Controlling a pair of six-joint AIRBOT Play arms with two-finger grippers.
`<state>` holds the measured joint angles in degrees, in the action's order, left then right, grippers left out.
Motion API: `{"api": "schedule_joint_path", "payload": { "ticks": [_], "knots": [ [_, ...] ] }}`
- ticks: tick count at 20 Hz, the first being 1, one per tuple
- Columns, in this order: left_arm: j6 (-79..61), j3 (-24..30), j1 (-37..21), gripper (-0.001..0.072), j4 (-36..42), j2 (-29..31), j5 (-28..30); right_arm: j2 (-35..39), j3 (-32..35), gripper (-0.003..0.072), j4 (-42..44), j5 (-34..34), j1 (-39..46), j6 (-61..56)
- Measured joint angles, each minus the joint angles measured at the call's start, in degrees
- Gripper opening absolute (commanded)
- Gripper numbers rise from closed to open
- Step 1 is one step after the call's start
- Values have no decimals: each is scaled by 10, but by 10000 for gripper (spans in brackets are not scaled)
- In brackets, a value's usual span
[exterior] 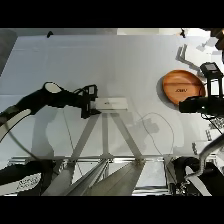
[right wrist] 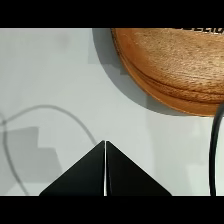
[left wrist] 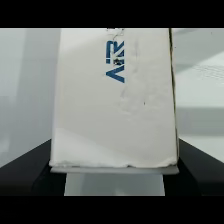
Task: Fold the box and place the chain.
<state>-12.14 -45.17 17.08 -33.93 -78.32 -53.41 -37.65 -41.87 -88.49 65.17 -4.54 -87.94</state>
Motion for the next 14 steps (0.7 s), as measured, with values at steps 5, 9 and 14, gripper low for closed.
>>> {"api": "schedule_joint_path", "payload": {
  "ticks": [5, 9, 14],
  "knots": [
    [259, 0, -30, 7, -211, 151, -25, 0, 0, 15, 22, -1, 1, -5],
    [437, 0, -72, 7, -415, 256, -46, 0, 0, 15, 33, -1, 1, -6],
    [582, 0, -188, 2, -514, 340, 4, 0, 0, 16, 43, 0, 1, -6]
  ]
}}
